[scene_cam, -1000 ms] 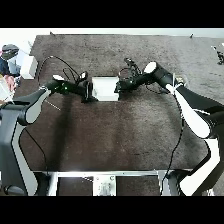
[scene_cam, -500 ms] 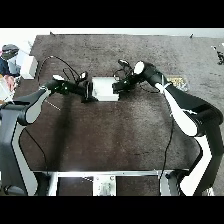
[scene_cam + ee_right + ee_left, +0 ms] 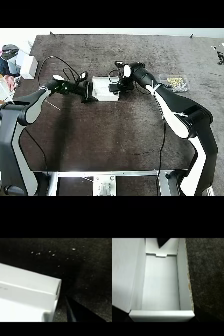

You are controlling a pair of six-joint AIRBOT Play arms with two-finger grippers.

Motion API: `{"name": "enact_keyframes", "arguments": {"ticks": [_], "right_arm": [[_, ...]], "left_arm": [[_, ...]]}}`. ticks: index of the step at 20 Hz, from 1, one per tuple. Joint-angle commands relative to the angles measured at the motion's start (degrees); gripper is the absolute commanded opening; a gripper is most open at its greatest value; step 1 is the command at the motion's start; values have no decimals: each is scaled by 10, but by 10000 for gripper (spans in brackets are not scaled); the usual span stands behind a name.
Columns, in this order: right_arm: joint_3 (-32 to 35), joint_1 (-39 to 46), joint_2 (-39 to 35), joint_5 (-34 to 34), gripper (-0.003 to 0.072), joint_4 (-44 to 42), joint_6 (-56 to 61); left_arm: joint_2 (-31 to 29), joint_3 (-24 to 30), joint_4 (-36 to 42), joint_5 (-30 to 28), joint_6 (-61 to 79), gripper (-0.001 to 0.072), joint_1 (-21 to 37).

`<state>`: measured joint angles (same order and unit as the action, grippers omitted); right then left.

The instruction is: Fold the box and place the chain.

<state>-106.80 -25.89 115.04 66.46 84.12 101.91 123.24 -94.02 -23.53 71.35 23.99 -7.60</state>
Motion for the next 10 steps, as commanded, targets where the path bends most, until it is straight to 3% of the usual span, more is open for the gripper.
{"name": "enact_keyframes", "arguments": {"ticks": [1, 6, 7, 8, 10], "right_arm": [[-3, -5, 2, -5, 340, 19, 42], [-3, -9, 13, -9, 338, 36, 64], [-3, -11, 13, -9, 306, 45, 72], [-3, -15, 13, -10, 201, 53, 75], [-3, -22, 14, -13, 202, 54, 79]], "left_arm": [[0, 0, 0, 0, 0, 409, 0], [0, 0, 0, 0, 0, 409, 0], [0, 0, 0, 0, 0, 409, 0], [0, 0, 0, 0, 0, 409, 0], [0, 0, 0, 0, 0, 409, 0]]}}
